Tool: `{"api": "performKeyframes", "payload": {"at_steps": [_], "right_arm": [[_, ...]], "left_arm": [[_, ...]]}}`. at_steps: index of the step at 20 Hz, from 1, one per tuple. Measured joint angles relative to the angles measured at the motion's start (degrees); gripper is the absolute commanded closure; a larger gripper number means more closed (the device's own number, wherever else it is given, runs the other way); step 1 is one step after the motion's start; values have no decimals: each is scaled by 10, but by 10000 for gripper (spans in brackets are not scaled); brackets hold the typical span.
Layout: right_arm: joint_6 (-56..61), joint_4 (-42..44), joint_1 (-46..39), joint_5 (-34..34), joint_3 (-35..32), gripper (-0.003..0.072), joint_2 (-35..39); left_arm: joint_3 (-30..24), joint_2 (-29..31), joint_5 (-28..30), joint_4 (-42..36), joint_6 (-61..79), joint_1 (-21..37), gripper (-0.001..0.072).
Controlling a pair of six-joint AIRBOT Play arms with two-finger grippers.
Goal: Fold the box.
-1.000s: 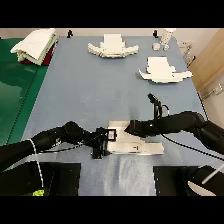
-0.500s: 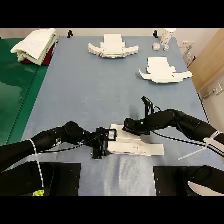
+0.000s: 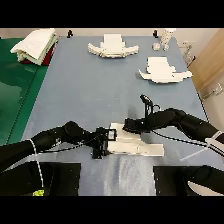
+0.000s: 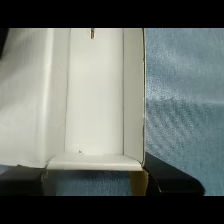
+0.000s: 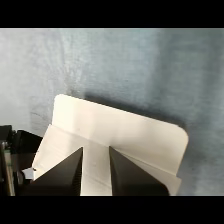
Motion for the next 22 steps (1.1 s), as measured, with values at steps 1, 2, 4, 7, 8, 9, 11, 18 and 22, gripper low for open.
{"api": "performKeyframes", "payload": {"at_steps": [1, 2, 4, 7, 8, 9, 11, 18, 22], "right_arm": [[-5, -11, 0, -4, 3, 437, 13], [-10, -28, 0, -9, 6, 437, 30], [-17, -72, 0, -27, 9, 437, 71], [-38, -140, 0, -83, 12, 438, 143], [-56, -157, 0, -115, 12, 437, 168], [-76, -167, 0, -144, 12, 437, 190], [-126, -179, 0, -215, 7, 254, 232], [-349, -194, 1, -320, -65, 92, 307], [-493, -198, 1, -269, -101, 92, 286]], "left_arm": [[0, 0, 0, 0, 0, 0, 268], [0, 0, 0, 0, 0, 0, 268], [0, 0, 0, 0, 0, 0, 268], [0, 0, 0, 0, 0, 0, 268], [0, 0, 0, 0, 0, 0, 268], [0, 0, 0, 0, 0, 0, 268], [0, 0, 0, 0, 0, 0, 268], [0, 0, 0, 0, 0, 0, 268], [0, 0, 0, 0, 0, 0, 268]]}}
